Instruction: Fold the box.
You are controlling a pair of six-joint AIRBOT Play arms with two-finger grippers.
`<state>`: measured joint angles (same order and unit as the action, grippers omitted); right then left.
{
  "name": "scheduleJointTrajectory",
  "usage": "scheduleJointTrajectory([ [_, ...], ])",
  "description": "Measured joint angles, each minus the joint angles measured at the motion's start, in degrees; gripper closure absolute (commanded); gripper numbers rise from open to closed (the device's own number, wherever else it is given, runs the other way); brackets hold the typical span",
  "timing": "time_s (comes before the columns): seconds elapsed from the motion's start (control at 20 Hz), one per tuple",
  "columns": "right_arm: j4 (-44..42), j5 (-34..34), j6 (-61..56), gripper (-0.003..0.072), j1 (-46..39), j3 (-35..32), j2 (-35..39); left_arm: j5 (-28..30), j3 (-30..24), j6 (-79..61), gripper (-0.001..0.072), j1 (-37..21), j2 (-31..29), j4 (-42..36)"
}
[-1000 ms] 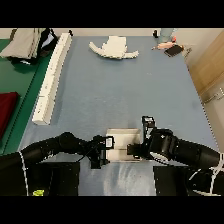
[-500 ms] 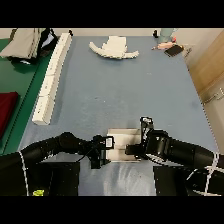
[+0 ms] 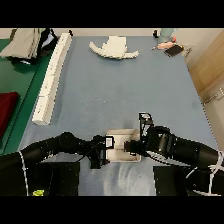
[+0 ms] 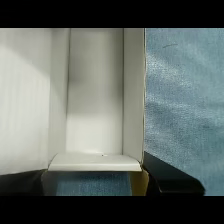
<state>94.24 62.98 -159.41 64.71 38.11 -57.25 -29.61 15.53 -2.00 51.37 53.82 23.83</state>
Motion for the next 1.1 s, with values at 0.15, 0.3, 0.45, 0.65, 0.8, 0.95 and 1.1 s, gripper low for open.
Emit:
scheduleJointTrajectory([
  [0.15,-0.5,4.0,0.8,0.0382,0.0,1.8,1.0,0.0,0.0,-0.1,0.0303,0.0,0.0,0.0],
  [0.3,0.1,9.3,1.2,0.0391,0.0,3.3,3.5,0.0,0.0,-0.1,0.0303,0.0,0.0,0.0],
  [0.45,0.2,11.6,1.4,0.0683,0.0,4.1,7.7,0.0,0.0,-0.1,0.0303,0.0,0.0,0.0],
  [0.65,1.6,16.0,4.2,0.0684,-2.8,4.2,13.0,0.0,0.0,-0.1,0.0303,0.0,0.0,0.0],
  [0.8,0.7,16.8,12.4,0.0683,-11.2,4.2,14.1,0.0,0.0,-0.1,0.0303,0.0,0.0,0.0],
  [0.95,-4.8,14.4,25.4,0.0684,-24.4,4.2,12.0,0.0,0.0,-0.1,0.0303,0.0,0.0,0.0],
  [1.1,-15.8,11.4,41.1,0.0684,-38.5,4.2,7.4,0.0,0.0,-0.1,0.0303,0.0,0.0,0.0],
])
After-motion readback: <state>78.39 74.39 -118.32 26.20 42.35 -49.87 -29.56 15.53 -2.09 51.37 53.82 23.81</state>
